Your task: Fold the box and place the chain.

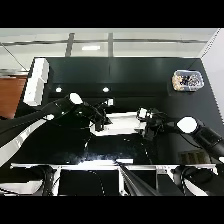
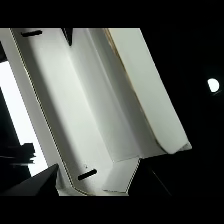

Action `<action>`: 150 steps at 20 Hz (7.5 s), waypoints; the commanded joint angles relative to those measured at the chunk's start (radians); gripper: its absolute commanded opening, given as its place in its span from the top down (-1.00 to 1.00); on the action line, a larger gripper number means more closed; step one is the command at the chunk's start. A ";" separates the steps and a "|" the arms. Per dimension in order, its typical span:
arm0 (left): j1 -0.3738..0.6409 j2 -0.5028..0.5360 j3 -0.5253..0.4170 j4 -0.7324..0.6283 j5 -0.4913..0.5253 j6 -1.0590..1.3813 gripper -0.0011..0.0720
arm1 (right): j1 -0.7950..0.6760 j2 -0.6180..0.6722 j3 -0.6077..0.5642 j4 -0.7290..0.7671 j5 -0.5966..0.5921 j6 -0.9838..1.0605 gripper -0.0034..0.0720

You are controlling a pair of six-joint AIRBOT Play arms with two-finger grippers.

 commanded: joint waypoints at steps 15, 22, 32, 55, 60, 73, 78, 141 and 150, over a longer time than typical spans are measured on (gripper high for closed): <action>-0.006 0.017 0.004 0.020 0.006 0.029 0.91 | -0.134 -0.094 0.003 0.325 0.112 -0.373 -0.78; -0.011 0.045 0.007 0.078 0.016 0.029 0.90 | -0.105 -0.125 -0.019 0.327 0.130 -0.375 -0.78; -0.011 0.045 0.007 0.078 0.024 0.029 0.90 | -0.004 -0.219 -0.019 0.246 0.034 -0.450 -0.78; -0.011 0.045 0.007 0.078 0.021 0.021 0.90 | 0.000 -0.244 -0.016 0.184 0.009 -0.369 -0.78; -0.011 0.045 0.007 0.078 0.021 0.021 0.90 | 0.000 -0.244 -0.016 0.184 0.009 -0.369 -0.78; -0.030 0.042 0.006 0.076 0.024 0.020 0.90 | 0.000 -0.244 -0.016 0.184 0.009 -0.369 -0.78; -0.003 0.042 0.006 0.075 0.022 0.016 0.90 | 0.000 -0.244 -0.016 0.184 0.009 -0.369 -0.77; 0.216 0.531 -0.313 -0.001 -0.030 -0.322 0.76 | 0.000 -0.244 -0.016 0.169 0.028 -0.375 0.40; 0.016 0.451 -0.342 0.164 0.219 -0.138 -0.99 | 0.000 -0.244 -0.016 0.169 0.028 -0.375 0.39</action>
